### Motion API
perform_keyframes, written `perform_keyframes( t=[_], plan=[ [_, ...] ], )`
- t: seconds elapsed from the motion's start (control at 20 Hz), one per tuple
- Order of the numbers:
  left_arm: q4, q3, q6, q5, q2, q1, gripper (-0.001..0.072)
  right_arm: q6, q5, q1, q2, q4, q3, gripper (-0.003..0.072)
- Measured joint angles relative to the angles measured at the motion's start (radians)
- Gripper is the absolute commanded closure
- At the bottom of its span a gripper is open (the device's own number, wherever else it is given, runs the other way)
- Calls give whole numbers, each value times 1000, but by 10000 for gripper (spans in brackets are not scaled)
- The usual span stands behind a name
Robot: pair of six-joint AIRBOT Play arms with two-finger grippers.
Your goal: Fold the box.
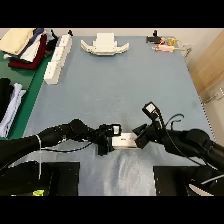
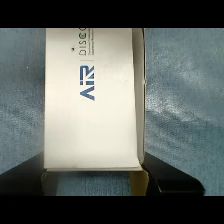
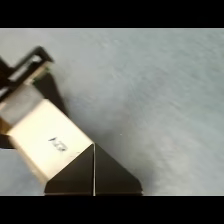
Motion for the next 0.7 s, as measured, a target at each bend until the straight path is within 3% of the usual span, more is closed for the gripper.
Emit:
perform_keyframes(
  t=[0.2, 0.45, 0.7],
  plan=[
    [0, 0, 0, 0, 0, 0, 196, 91, -252, -109, -165, -177, 221, 680],
    [0, 0, 0, 0, 0, 0, 196, 200, -582, -220, -414, -259, 465, 680],
    [0, 0, 0, 0, 0, 0, 197, 257, -711, -250, -529, -246, 551, 680]
  ],
)
